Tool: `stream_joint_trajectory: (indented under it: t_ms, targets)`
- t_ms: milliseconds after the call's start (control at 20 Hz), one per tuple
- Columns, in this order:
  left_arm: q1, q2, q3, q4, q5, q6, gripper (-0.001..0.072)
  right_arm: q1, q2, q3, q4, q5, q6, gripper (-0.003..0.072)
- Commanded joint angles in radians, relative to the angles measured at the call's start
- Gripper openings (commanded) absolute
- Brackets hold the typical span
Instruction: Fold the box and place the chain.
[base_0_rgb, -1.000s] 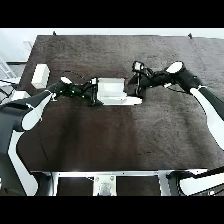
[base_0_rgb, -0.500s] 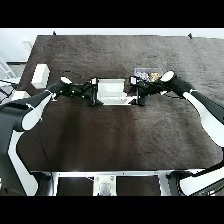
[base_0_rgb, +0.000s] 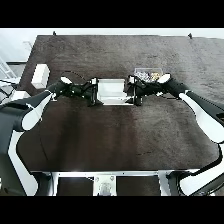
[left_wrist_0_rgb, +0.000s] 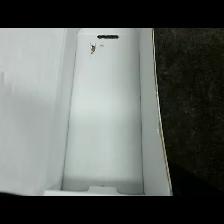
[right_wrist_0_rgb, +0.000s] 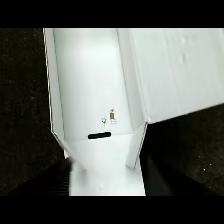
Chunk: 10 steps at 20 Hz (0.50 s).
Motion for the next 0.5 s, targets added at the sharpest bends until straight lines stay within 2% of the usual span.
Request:
stream_joint_trajectory:
  t_ms: [0, 100, 150, 250, 300, 450]
  targets:
    - [0.001, 0.0, 0.0, 0.0, 0.0, 0.0, 0.0401, 0.01, -0.011, 0.003, 0.019, 0.003, -0.003, 0.0394]
    - [0.001, 0.0, 0.0, 0.0, 0.0, 0.0, 0.0401, 0.015, -0.011, 0.003, 0.024, 0.0, -0.025, 0.0342]
    - [0.001, 0.0, 0.0, 0.0, 0.0, 0.0, 0.0401, 0.019, -0.011, 0.003, 0.032, 0.0, -0.039, 0.0274]
    - [0.001, 0.0, 0.0, 0.0, 0.0, 0.0, 0.0401, 0.028, -0.011, 0.003, 0.054, 0.0, -0.051, 0.0265]
    - [0.001, 0.0, 0.0, 0.0, 0.0, 0.0, 0.0401, 0.036, -0.011, 0.003, 0.056, 0.0, -0.055, 0.0235]
    - [0.001, 0.0, 0.0, 0.0, 0.0, 0.0, 0.0401, 0.05, -0.014, 0.003, 0.061, -0.01, -0.055, 0.0227]
